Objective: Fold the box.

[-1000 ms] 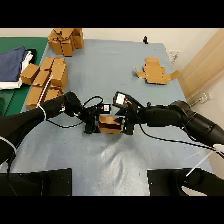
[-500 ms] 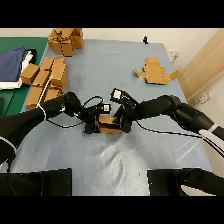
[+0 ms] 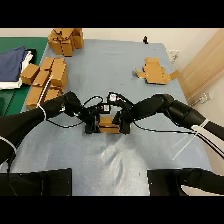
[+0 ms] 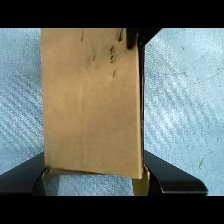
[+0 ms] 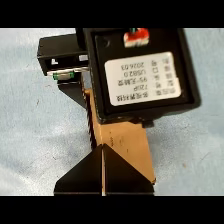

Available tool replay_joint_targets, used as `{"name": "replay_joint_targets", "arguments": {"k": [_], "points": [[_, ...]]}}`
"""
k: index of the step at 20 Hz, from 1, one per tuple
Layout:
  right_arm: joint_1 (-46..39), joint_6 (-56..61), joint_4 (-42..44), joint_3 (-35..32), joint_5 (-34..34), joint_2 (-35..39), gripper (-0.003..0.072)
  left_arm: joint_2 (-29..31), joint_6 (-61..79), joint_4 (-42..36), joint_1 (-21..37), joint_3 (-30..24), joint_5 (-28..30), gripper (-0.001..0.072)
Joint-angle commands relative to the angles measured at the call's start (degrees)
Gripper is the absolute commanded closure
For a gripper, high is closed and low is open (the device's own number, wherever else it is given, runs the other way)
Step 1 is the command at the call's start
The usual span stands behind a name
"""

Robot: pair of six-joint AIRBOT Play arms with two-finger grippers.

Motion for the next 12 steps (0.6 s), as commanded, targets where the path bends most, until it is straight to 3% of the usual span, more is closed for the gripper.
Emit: {"name": "replay_joint_targets", "arguments": {"k": [1, 9, 12], "points": [[-0.02, 0.15, -1.01, -0.87, -0.28, -0.20, 0.0679, -0.02, 0.22, 0.04, 0.02, 0.07, 0.07, 0.0414], [0.81, 0.13, 1.29, -1.73, 0.39, -0.61, 0.0679, -0.02, 0.20, 0.04, 0.02, 0.07, 0.02, 0.0415], [2.14, 0.13, 3.26, -1.73, 0.44, -1.64, 0.0586, -0.02, 0.20, 0.04, 0.02, 0.07, -0.02, 0.0414]]}}
